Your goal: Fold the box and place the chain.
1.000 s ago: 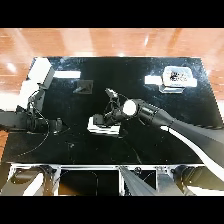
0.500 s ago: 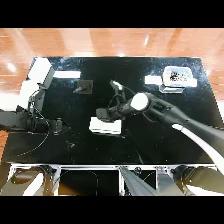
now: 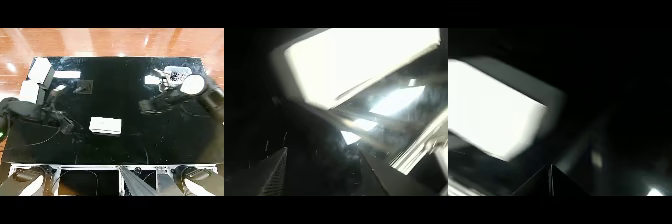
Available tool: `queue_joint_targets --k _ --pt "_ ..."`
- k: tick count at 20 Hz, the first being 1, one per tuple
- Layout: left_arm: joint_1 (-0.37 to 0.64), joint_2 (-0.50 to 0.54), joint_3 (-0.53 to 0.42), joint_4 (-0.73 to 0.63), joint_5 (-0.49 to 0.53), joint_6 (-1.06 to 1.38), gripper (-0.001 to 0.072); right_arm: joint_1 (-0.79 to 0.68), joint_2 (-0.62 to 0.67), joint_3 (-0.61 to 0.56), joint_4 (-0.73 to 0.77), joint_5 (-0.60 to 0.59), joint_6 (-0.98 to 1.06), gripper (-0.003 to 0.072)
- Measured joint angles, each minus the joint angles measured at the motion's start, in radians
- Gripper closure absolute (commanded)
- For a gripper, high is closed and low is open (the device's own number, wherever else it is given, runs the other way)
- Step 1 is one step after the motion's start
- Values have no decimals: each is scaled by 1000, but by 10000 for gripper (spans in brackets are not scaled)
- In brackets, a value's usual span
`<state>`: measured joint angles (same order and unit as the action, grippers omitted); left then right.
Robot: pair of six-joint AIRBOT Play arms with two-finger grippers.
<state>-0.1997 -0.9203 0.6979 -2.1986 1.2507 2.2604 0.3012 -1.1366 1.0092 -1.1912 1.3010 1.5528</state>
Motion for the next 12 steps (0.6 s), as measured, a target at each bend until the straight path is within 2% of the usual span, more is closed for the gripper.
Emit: queue_joint_targets --k 3,6,9,12 --pt "-150 -60 52 24 -94 258 79 -110 35 -34 -71 98 -12 656" --pt "-273 -99 73 98 -221 434 80 -163 49 -62 -108 142 -21 656" --pt "-320 -125 82 159 -309 509 82 -182 55 -82 -124 158 -25 656" --pt "-313 -156 101 176 -333 536 84 -189 57 -91 -129 157 -24 655"
